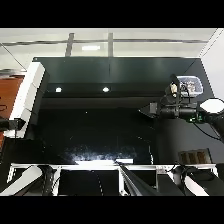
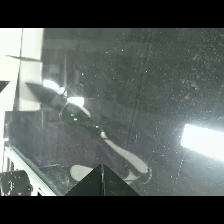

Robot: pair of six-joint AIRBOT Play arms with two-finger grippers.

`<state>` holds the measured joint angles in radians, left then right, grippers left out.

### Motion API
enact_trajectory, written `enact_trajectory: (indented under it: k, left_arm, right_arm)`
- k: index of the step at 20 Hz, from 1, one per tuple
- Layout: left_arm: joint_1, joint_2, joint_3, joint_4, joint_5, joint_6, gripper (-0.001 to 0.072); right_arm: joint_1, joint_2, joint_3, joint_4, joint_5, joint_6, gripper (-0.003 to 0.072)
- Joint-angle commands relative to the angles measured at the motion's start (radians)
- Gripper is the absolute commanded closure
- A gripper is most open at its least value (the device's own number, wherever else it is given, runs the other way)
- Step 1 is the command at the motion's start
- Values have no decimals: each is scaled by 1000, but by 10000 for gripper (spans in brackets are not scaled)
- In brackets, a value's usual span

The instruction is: Fold the box and place the chain.

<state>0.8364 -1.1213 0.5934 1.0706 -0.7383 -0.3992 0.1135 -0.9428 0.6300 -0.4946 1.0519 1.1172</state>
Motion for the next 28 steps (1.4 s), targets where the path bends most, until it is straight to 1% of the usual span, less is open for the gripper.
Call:
enact_trajectory:
  k: [1, 3, 5, 7, 9, 11, 12, 13, 14, 15, 16, 17, 18, 19, 20, 21, 22, 24, 25, 26, 27, 28]
  left_arm:
    - [-1, -17, 2, -14, 5, -3, 2]
    - [-1, -3, 14, -13, -3, -47, -1]
    - [-1, 33, 42, -13, -16, -147, 0]
    - [-2, 90, 84, -30, -90, -165, 0]
    - [-9, 157, 128, -104, -169, -167, 0]
    - [-46, 227, 168, -159, -228, -171, 0]
    - [-84, 263, 186, -193, -246, -179, 2]
    - [-130, 291, 201, -231, -247, -191, 5]
    - [-195, 312, 218, -275, -241, -218, 71]
    - [-273, 321, 236, -312, -233, -246, 314]
    - [-368, 320, 257, -339, -231, -257, 688]
    - [-468, 319, 269, -351, -224, -270, 681]
    - [-584, 319, 270, -344, -192, -301, 681]
    - [-692, 319, 270, -307, -169, -341, 682]
    - [-807, 319, 269, -230, -140, -427, 683]
    - [-908, 319, 268, -125, -110, -562, 684]
    - [-1011, 320, 267, 23, -89, -737, 685]
    - [-1184, 322, 266, 310, -104, -1046, 685]
    - [-1254, 320, 262, 418, -114, -1157, 684]
    - [-1296, 319, 245, 486, -93, -1239, 683]
    - [-1310, 317, 211, 499, -41, -1296, 683]
    - [-1308, 317, 178, 478, 7, -1312, 682]
  right_arm:
    - [1, 0, 0, 0, -1, 2, 668]
    - [1, 0, 0, -1, -3, 2, 668]
    - [1, 0, 0, -1, -3, 2, 668]
    - [1, 0, 0, -1, -8, 2, 668]
    - [0, 0, 1, -4, -39, 0, 668]
    - [-7, 0, 13, -5, -98, -32, 668]
    - [-16, 0, 32, -17, -117, -56, 668]
    - [-23, -1, 70, -72, -136, -58, 668]
    - [-29, -3, 124, -163, -148, -52, 668]
    - [-29, -4, 192, -293, -157, -14, 668]
    - [-29, -4, 254, -422, -159, 46, 668]
    - [-29, -3, 310, -561, -156, 121, 668]
    - [-29, -3, 345, -681, -148, 193, 668]
    - [-30, -3, 361, -791, -127, 269, 668]
    - [-31, -2, 360, -879, -90, 342, 669]
    - [-30, 1, 345, -961, -50, 413, 670]
    - [-23, 19, 301, -1011, -47, 451, 670]
    - [-5, 100, 159, -1055, -130, 510, 669]
    - [-6, 149, 76, -1054, -193, 555, 669]
    - [-6, 185, 10, -1054, -247, 578, 667]
    - [-5, 202, -27, -1051, -271, 578, 668]
    - [-5, 204, -38, -1048, -262, 577, 669]
